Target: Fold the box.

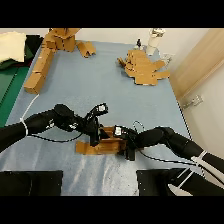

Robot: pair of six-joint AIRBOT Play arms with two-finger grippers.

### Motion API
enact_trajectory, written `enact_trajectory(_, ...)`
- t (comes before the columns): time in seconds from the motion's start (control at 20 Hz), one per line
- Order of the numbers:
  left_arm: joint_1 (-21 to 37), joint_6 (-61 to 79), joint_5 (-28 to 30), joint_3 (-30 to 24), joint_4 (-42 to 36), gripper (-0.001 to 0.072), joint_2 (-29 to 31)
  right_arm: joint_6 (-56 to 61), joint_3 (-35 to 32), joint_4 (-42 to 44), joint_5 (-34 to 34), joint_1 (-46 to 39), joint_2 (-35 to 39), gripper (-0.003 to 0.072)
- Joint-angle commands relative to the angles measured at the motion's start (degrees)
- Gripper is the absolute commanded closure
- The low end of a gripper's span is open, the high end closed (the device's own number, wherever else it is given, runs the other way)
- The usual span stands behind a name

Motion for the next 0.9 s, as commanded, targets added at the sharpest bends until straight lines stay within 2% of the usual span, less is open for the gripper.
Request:
enact_trajectory(0.0,0.0,0.0,0.0,0.0,0.0,0.0696,0.0,-0.3,0.0,-0.8,-0.2,0.1,-0.3,0.0161)
enact_trajectory(0.05,0.0,0.0,0.1,0.0,0.0,0.0697,0.0,-0.3,0.0,-0.8,-0.2,0.1,-0.3,0.0183)
enact_trajectory(0.85,0.0,0.0,0.0,0.0,0.0,0.0696,0.0,-1.2,0.0,-0.7,-0.2,0.2,-0.3,0.0182)
